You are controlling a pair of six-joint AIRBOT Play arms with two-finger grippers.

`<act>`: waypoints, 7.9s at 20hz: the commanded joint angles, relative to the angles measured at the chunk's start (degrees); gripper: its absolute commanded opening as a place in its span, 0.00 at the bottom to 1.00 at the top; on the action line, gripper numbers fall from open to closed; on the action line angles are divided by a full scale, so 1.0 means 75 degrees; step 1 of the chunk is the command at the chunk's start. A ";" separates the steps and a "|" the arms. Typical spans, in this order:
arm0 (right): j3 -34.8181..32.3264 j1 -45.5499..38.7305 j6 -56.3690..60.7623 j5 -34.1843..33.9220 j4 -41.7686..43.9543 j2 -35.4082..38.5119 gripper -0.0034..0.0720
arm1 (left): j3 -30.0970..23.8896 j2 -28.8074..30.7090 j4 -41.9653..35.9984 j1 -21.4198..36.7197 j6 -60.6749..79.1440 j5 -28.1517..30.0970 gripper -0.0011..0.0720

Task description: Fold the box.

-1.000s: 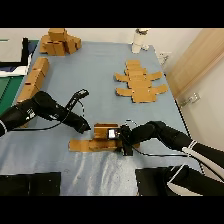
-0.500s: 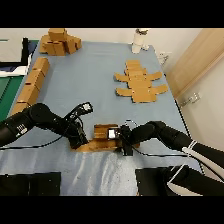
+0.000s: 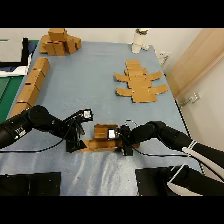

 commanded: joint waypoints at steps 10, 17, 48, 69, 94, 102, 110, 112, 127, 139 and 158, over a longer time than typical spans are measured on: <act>0.0000 0.0003 0.0000 0.0000 -0.0003 -0.0006 0.72 | -0.1177 -0.0600 -0.2856 -0.0358 0.3707 0.1518 0.93; 0.0000 0.0003 0.0000 0.0003 -0.0003 -0.0006 0.72 | -0.1180 -0.0717 -0.2658 -0.0373 0.3876 0.1513 0.50; 0.0000 0.0003 0.0000 0.0000 -0.0003 -0.0006 0.72 | -0.1180 -0.0711 -0.2818 -0.0277 0.3311 0.1405 0.39; 0.0000 0.0003 0.0000 0.0000 -0.0003 -0.0006 0.72 | -0.1207 -0.1090 -0.4223 -0.0612 0.3969 0.1655 0.59; 0.0000 0.0003 0.0000 0.0000 -0.0003 -0.0006 0.72 | -0.1311 0.2130 0.1775 0.1935 -0.7055 -0.0280 0.03; 0.0000 0.0003 0.0003 0.0003 -0.0003 -0.0006 0.72 | -0.2398 0.1626 -0.0140 0.2381 -0.6691 -0.0478 0.03; 0.0000 0.0003 0.0000 0.0000 -0.0003 -0.0006 0.72 | -0.2425 0.0428 -0.2025 0.0831 -0.5852 0.1309 0.03; 0.0000 0.0003 0.0000 0.0000 -0.0003 -0.0006 0.72 | -0.2404 0.0434 -0.2396 0.0819 -0.5633 0.1381 0.03; 0.0000 0.0003 0.0000 0.0000 -0.0003 -0.0006 0.72 | -0.2171 0.0434 -0.3748 0.0816 -0.4893 0.0877 0.43; -0.0003 0.0003 0.0000 0.0000 -0.0003 -0.0006 0.72 | -0.2060 0.0434 -0.4068 0.0816 -0.4666 0.0857 0.60; 0.0000 0.0003 0.0000 0.0000 -0.0003 -0.0006 0.72 | -0.0373 0.0289 0.1932 -0.2165 -1.2491 0.2247 0.60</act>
